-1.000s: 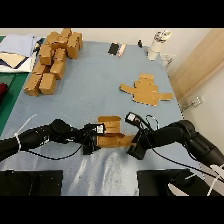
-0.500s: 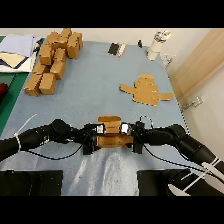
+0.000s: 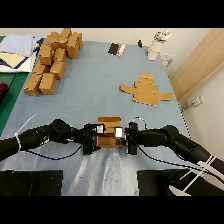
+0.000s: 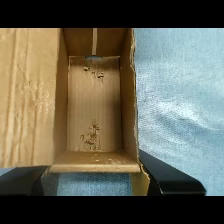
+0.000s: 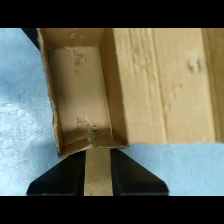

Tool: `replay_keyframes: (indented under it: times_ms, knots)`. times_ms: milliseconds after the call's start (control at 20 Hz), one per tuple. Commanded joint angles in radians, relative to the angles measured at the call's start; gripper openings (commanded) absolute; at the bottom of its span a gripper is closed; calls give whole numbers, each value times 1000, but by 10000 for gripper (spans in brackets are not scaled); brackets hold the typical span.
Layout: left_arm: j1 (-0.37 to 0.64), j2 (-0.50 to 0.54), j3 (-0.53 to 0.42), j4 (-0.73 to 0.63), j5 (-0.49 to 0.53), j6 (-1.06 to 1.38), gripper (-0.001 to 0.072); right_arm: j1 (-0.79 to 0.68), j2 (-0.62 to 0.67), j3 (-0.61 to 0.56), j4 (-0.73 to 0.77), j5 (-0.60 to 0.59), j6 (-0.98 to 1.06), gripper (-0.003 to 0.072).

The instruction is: Fold the box.

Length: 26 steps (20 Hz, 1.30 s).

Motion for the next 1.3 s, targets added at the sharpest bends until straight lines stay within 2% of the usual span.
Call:
replay_keyframes:
  times_ms: [0,250,300,350,400,750,850,950,1000,1050,1150,1250]
  knots:
    - [1,0,1,0,0,-1,527,32,-19,1,7,25,-4,221]
    - [1,0,0,0,0,-1,527,32,-41,2,43,50,-51,226]
    - [1,0,1,0,0,-1,527,32,-45,2,43,57,-51,298]
    - [1,0,0,0,0,-1,527,32,-47,2,50,64,-52,500]
    - [1,0,0,0,0,-1,527,32,-49,2,65,64,-57,618]
    - [1,0,0,0,0,-1,527,30,-49,2,59,47,-45,617]
    - [1,0,1,0,0,-1,527,29,-12,15,-23,-87,135,609]
    - [1,0,1,0,0,-1,527,29,66,53,-152,-303,529,435]
    - [1,0,0,0,0,-1,527,29,111,71,-182,-405,756,290]
    - [1,0,1,0,0,-1,527,29,152,81,-196,-468,946,-6]
    - [1,0,0,0,0,-1,528,-2,218,89,-282,-581,1232,-2]
    - [1,0,0,0,0,-1,527,-101,267,86,-313,-662,1289,-4]
